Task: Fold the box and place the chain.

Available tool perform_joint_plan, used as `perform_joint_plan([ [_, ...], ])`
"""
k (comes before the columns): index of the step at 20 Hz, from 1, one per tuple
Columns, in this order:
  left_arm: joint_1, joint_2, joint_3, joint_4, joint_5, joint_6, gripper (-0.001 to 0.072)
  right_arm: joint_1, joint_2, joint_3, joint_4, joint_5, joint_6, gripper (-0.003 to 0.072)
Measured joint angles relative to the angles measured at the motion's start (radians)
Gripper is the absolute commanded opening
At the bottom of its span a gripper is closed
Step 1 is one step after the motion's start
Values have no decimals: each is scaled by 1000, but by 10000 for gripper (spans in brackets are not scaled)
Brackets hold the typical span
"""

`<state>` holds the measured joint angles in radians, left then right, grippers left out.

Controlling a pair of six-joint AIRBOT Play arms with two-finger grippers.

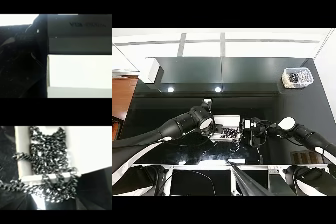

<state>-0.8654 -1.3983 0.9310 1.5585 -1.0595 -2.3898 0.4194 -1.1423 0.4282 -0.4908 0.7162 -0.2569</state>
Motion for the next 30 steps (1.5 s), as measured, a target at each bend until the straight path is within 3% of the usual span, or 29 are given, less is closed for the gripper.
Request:
perform_joint_plan([
  [17, 0, 0, 0, 0, 0, -1, 32, 62, -34, 21, -97, -49, 66, 693],
  [20, 0, 0, 0, 1, 1, -5, 32, 65, -35, 21, -107, -62, 79, 333],
  [21, 1, 0, 0, 1, 2, -2, 32, 66, -35, 21, -106, -72, 82, 267],
  [25, 1, 0, 0, 0, 2, 0, 32, 67, -35, 21, -111, -70, 87, 236],
  [26, 1, 0, 0, 0, 2, 0, 32, 67, -35, 21, -111, -69, 89, 197],
  [27, 1, 0, 0, 0, 2, 0, 32, 67, -35, 21, -111, -67, 90, 23],
  [30, 1, 0, 0, 0, 1, 1, 32, 67, -31, 21, -114, -37, 107, 32],
])
